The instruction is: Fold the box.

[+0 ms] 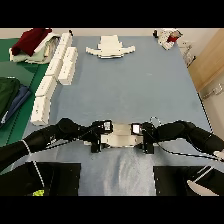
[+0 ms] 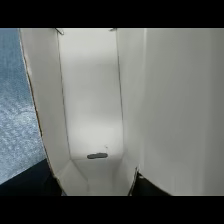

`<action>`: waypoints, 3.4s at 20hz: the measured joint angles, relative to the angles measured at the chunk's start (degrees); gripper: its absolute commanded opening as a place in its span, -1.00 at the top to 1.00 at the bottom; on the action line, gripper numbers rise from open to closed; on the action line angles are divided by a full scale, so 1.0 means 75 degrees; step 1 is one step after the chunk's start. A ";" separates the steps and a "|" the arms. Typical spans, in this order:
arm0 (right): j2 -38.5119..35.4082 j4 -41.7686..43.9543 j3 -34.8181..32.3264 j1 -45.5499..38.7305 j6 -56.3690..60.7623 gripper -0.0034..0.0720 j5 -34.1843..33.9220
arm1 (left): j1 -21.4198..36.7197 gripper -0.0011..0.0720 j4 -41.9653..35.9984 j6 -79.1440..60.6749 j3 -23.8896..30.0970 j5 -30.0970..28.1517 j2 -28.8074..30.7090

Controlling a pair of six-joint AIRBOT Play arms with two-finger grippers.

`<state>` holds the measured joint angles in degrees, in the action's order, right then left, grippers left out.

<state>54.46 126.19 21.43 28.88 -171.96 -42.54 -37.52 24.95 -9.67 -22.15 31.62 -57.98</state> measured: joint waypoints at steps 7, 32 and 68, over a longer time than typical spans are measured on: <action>0.0000 0.0000 0.0000 0.0000 -0.0003 -0.33 0.0000 | 0.0000 0.93 0.0073 0.0140 0.0000 -0.0032 0.0061; 0.0000 0.0000 0.0000 0.0000 -0.0003 -0.33 0.0003 | 0.3500 0.94 0.2815 1.1188 0.0580 0.3098 0.1614; 0.0000 0.0000 0.0000 0.0000 -0.0003 -0.33 0.0003 | 0.1766 -0.12 0.1271 1.1698 0.0131 0.2349 0.1253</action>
<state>54.46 126.19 21.43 28.88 -171.98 -42.52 -24.27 34.48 78.06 -21.17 49.23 -48.58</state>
